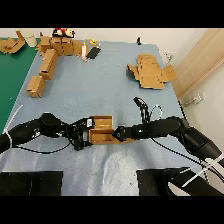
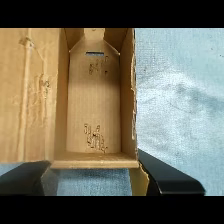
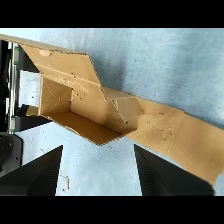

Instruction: Fold the box.

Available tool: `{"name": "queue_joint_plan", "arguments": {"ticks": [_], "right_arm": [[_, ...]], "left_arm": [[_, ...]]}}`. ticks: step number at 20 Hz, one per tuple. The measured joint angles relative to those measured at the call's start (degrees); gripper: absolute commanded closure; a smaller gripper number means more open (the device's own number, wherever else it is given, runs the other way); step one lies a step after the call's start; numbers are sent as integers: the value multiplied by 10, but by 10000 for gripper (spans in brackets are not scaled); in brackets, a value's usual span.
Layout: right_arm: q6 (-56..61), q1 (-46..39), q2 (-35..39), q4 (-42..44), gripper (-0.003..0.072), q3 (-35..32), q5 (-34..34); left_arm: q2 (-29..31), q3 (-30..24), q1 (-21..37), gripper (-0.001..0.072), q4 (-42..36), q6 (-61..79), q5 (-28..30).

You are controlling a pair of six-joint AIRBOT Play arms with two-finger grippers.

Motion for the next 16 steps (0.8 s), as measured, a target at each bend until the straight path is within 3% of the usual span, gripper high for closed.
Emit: {"name": "queue_joint_plan", "arguments": {"ticks": [1, 2, 3, 9, 16], "right_arm": [[0, 0, 0, 2, 432, 0, 0], [0, 0, 0, 4, 632, 0, 0], [0, 0, 0, 7, 672, 0, 0], [4, 0, -1, 33, 683, 5, 15], [-30, 0, -47, 47, 683, 65, 0]], "left_arm": [[0, -1, 0, 203, 0, 0, 0], [0, -2, 0, 203, 0, 1, 2], [0, -2, 0, 203, 0, 1, 2], [-1, -2, 0, 203, 1, 1, 2], [-1, -2, 0, 203, 2, 1, 1]]}}
